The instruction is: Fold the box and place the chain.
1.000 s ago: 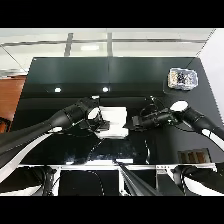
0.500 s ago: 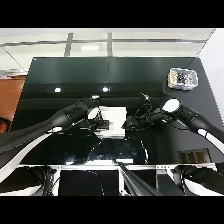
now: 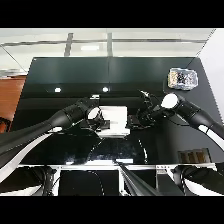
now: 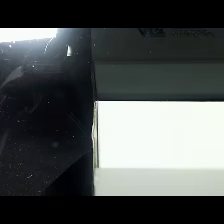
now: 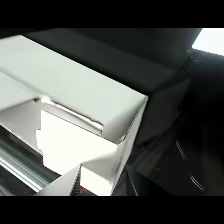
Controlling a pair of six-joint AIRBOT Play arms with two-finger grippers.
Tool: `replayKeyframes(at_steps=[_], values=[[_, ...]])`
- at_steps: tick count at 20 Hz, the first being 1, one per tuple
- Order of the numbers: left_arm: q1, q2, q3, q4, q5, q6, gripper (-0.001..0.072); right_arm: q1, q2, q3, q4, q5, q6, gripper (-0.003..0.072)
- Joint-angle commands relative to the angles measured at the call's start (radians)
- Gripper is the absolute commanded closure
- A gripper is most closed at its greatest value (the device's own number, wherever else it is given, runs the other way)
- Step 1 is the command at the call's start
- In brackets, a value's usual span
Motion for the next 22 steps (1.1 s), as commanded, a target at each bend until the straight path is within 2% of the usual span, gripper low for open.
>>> replayKeyframes(at_steps=[1,6,17,22], values=[[0.000,-0.001,0.001,0.002,-0.007,0.000,0.0681,0.016,0.000,0.010,-0.035,0.008,0.026,0.0380],[0.000,-0.001,0.001,0.002,-0.007,0.000,0.0681,0.097,-0.004,0.010,-0.062,-0.101,0.094,0.0380],[0.000,-0.001,0.001,0.002,-0.007,0.000,0.0681,0.217,-0.099,0.089,-0.286,-0.111,0.354,0.0382],[0.000,-0.001,0.001,0.002,-0.006,0.000,0.0681,0.299,-0.147,0.168,-0.542,-0.091,0.619,0.0381]])
